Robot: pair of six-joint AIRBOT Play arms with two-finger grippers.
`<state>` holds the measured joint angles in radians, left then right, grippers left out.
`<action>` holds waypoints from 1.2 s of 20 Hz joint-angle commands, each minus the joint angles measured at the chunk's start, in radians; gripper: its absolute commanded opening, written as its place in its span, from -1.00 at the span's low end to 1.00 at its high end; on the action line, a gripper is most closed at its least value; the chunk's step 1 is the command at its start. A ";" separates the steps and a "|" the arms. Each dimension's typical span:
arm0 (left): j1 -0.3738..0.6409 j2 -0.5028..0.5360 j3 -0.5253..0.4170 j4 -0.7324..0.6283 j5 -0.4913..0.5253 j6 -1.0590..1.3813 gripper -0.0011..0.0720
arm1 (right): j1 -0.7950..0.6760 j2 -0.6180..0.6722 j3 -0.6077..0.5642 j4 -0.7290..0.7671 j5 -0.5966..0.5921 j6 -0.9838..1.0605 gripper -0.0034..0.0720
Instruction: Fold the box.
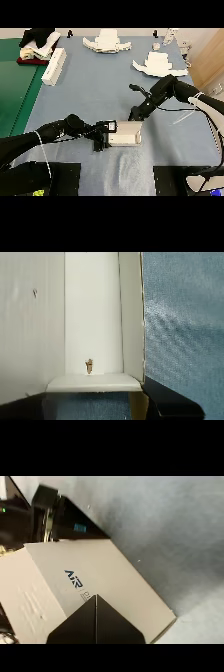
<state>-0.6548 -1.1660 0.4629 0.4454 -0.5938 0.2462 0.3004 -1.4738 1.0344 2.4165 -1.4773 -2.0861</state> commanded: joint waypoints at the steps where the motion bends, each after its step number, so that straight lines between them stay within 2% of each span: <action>1: 0.000 0.000 0.000 0.000 0.000 0.000 0.29 | 0.098 0.101 -0.043 -0.109 0.085 -0.056 -0.91; 5: 0.000 0.000 0.000 0.000 0.000 0.000 0.29 | 0.193 0.289 -0.155 -0.125 0.333 -0.166 -0.91; 9: 0.000 0.000 0.000 0.000 0.000 0.000 0.29 | 0.318 0.460 -0.321 -0.134 0.562 -0.284 -0.91; 14: 0.000 0.000 0.000 0.000 0.000 0.000 0.29 | 0.470 0.612 -0.510 -0.170 0.862 -0.423 -0.90; 17: 0.000 0.000 0.000 0.000 0.000 0.000 0.29 | 0.520 0.632 -0.547 -0.264 0.919 -0.435 -0.85; 18: 0.000 0.000 0.000 0.000 0.000 0.000 0.29 | 0.526 0.632 -0.550 -0.293 0.916 -0.435 -0.72; 21: 0.000 0.000 0.000 0.000 0.000 0.000 0.29 | 0.537 0.642 -0.545 -0.312 0.920 -0.517 0.02; 23: 0.000 0.000 0.000 0.000 0.000 0.000 0.29 | 0.537 0.661 -0.546 -0.286 0.913 -0.606 0.32; 24: 0.000 0.000 0.000 0.000 0.000 0.000 0.29 | 0.542 0.665 -0.546 -0.280 0.901 -0.621 0.33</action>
<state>-0.6548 -1.1660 0.4629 0.4454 -0.5938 0.2462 0.8295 -0.8276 0.4938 2.1345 -0.5812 -2.6110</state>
